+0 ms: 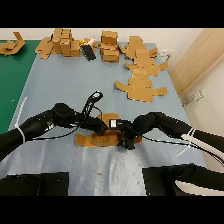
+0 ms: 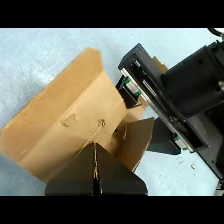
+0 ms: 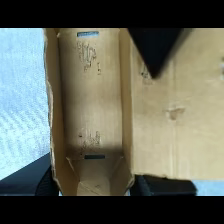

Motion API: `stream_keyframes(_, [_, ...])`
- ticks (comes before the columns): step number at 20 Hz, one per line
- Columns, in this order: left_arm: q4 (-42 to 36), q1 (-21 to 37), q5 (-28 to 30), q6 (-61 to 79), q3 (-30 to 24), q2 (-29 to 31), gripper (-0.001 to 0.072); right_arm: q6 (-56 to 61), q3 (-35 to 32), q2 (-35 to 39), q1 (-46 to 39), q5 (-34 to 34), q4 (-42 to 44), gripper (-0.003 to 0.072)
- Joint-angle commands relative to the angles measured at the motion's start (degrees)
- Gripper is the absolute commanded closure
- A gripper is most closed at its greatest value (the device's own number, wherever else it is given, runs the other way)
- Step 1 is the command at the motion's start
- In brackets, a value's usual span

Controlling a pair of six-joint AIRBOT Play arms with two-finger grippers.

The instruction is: Fold the box.

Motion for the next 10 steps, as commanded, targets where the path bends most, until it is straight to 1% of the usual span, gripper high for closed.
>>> stream_keyframes(1, [-2.1,0.2,-1.4,1.3,2.5,-2.8,0.0698,0.0,0.0,0.0,0.0,0.0,0.0,0.0275])
stream_keyframes(4, [-3.5,0.2,-3.6,2.1,2.8,-4.8,0.0698,0.0,0.0,0.0,0.0,0.0,0.0,0.0275])
stream_keyframes(8, [-3.9,0.2,-4.0,2.1,2.8,-8.8,0.0698,0.0,0.0,0.0,0.0,0.0,0.0,0.0275])
stream_keyframes(10, [-3.9,0.2,-4.2,2.1,2.8,-9.8,0.0698,0.0,0.0,0.0,0.0,0.0,0.0,0.0275])
